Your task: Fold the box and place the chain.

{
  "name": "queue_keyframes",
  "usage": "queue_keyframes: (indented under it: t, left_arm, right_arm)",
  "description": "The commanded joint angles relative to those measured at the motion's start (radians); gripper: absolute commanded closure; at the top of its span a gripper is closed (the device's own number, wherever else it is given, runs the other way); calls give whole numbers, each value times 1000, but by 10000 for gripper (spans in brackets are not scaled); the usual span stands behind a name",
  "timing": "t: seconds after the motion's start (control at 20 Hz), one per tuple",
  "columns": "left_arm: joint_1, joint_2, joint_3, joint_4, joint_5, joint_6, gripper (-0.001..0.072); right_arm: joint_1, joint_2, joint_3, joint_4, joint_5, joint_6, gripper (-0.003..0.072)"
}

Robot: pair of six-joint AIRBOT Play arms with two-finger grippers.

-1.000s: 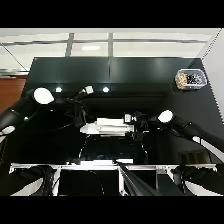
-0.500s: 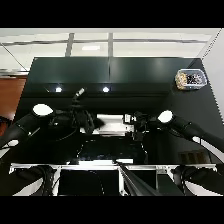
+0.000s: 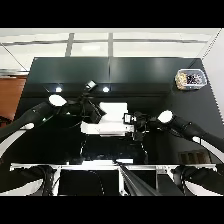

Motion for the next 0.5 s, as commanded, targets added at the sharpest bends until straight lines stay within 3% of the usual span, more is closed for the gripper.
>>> queue_keyframes:
  t: [0.0, 0.2, 0.4, 0.45]
  left_arm:
    - [-3, -103, 43, 68, -108, -26, 683]
    - [32, -118, 85, 109, -132, -31, 684]
    - [148, -81, 224, 134, -383, -35, 690]
    - [165, -37, 225, 193, -374, -51, 691]
  right_arm:
    - [1, -1, 0, 0, 1, 3, 371]
    - [1, -1, 0, 0, 1, 4, 371]
    - [1, -1, 0, 0, 1, 4, 371]
    - [1, -1, 0, 0, 1, 4, 371]
